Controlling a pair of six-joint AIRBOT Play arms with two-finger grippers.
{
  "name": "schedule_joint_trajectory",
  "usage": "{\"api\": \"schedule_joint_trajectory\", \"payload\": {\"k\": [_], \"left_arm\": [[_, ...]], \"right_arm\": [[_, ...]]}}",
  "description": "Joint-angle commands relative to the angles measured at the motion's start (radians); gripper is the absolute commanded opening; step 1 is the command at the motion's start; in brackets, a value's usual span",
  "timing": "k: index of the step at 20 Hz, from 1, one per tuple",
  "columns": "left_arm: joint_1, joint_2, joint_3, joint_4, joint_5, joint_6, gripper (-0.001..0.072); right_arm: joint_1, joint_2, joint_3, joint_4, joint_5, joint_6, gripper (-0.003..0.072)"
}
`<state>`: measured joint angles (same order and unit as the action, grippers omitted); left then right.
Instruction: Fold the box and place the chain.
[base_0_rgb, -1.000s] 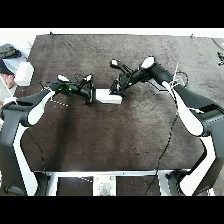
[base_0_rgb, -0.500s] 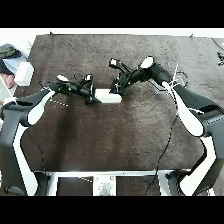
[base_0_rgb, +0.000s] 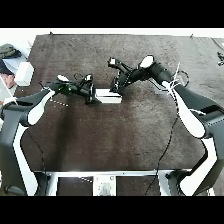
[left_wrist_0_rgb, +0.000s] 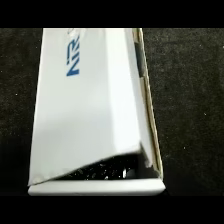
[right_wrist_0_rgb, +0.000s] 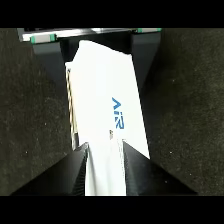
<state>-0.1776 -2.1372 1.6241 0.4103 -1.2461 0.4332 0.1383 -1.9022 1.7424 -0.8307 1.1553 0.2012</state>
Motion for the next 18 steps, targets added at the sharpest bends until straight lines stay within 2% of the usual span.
{"api": "schedule_joint_trajectory", "payload": {"k": [1,9,16,18], "left_arm": [[0.000,0.000,0.000,0.000,0.000,0.001,0.0404],[0.000,0.000,0.000,0.000,-0.001,0.001,0.0404],[0.000,0.000,0.000,0.000,-0.001,0.001,0.0404],[0.000,0.000,0.000,0.000,-0.001,0.001,0.0404]], "right_arm": [[0.017,0.000,0.000,-0.068,-0.008,0.002,0.0265],[0.018,0.000,-0.011,-0.066,0.035,0.031,0.0264],[0.020,-0.003,-0.079,-0.063,0.034,0.031,0.0267],[0.020,-0.003,-0.092,-0.063,0.034,0.031,0.0291]]}}
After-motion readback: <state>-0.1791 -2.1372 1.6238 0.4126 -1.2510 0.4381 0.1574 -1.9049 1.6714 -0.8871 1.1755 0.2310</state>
